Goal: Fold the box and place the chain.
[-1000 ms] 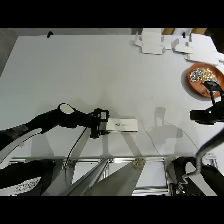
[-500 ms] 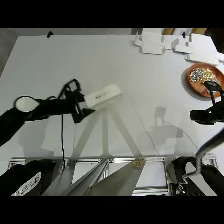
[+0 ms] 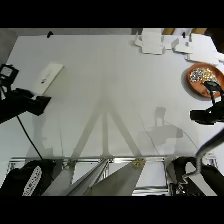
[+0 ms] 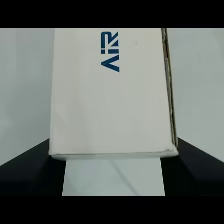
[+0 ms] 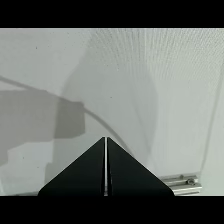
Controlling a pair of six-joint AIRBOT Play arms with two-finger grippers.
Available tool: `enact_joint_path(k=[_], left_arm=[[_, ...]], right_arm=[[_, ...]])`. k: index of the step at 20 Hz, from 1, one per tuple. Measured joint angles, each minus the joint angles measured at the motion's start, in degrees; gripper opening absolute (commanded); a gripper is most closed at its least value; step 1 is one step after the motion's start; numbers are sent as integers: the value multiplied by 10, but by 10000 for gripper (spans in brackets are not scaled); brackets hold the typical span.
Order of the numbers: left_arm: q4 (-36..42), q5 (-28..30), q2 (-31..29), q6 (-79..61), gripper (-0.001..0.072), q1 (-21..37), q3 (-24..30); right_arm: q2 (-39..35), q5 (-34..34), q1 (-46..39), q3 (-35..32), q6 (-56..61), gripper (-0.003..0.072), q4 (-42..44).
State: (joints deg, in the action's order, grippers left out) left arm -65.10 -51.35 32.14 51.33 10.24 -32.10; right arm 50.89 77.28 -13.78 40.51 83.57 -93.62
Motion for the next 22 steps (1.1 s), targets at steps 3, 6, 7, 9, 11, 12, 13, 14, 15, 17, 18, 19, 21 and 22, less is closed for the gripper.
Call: enact_joint_path(k=[3, 6, 7, 9, 11, 12, 13, 14, 15, 17, 18, 19, 21, 22], left_arm=[[-51, -44, -4, 54, 276, 51, 1], [-74, -77, 12, 89, 276, 85, 2], [-78, -83, 21, 97, 276, 92, 2], [-83, -92, 39, 110, 277, 101, 2], [-87, -102, 62, 121, 281, 106, 2], [-88, -106, 74, 128, 300, 108, 2], [-89, -114, 87, 134, 344, 109, 2], [-89, -120, 99, 137, 350, 110, 2], [-90, -128, 110, 140, 352, 110, 2], [-91, -145, 133, 144, 481, 111, 2], [-91, -152, 144, 145, 596, 111, 1], [-92, -162, 156, 147, 681, 111, 2], [-93, -183, 175, 150, 697, 111, 2], [-93, -190, 181, 154, 697, 111, 2]], right_arm=[[0, 0, 0, 0, 0, 20, 0], [0, 0, 0, 0, 0, 19, 0], [0, 0, 0, 0, 0, 19, 0], [0, 0, 0, 0, 0, 19, 0], [0, 0, 0, 0, 0, 19, 0], [0, 0, 0, 0, 0, 19, 0], [0, 0, 0, 0, 0, 19, 0], [0, 0, 0, 0, 0, 19, 0], [0, 0, 0, 0, 0, 19, 0], [0, 0, 0, 0, 0, 19, 0], [0, 0, 0, 0, 0, 19, 0], [0, 0, 0, 0, 0, 19, 0], [0, 0, 0, 0, 0, 19, 0], [0, 0, 0, 0, 0, 19, 0]])
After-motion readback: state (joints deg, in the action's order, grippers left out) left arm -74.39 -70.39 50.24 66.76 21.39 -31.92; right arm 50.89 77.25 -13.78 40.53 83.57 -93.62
